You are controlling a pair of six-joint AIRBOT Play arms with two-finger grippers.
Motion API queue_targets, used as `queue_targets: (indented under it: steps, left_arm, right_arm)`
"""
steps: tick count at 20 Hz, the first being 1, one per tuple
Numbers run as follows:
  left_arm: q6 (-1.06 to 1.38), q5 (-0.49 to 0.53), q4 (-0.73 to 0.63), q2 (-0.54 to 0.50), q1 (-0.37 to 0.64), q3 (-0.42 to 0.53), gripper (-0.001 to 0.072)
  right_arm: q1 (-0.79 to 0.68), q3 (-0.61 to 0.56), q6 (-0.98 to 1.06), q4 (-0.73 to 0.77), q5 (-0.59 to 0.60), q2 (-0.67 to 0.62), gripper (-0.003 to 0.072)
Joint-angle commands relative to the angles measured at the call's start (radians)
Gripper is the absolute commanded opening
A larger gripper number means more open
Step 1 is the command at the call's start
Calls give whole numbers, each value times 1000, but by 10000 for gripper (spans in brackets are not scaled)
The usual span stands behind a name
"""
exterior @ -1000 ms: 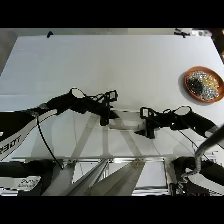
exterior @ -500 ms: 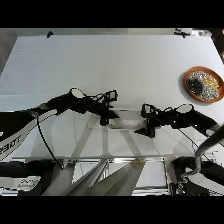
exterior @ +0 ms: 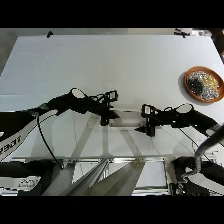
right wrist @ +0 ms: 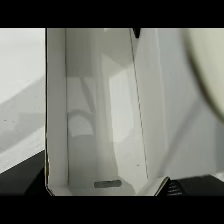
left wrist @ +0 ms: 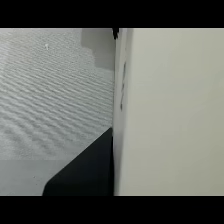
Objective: Fold the box and place the chain.
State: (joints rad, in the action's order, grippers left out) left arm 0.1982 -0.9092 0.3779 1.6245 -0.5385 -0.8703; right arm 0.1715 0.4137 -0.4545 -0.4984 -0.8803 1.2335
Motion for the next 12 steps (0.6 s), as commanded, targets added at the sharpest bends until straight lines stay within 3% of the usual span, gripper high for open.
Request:
queue_targets:
  steps: [1, 2, 7, 12]
  left_arm:
    - [0, -4, 0, 0, 1, 0, 12]
    - [0, -4, 0, 0, 1, 0, 12]
    - [0, -4, 0, 0, 1, 0, 12]
    - [0, -4, 0, 0, 1, 0, 12]
  right_arm:
    - [13, -1, 1, -57, 40, 7, 500]
    - [24, -1, 1, -63, 47, 12, 467]
    - [48, -1, 1, -66, 70, 19, 463]
    - [48, -1, 1, -79, 70, 19, 412]
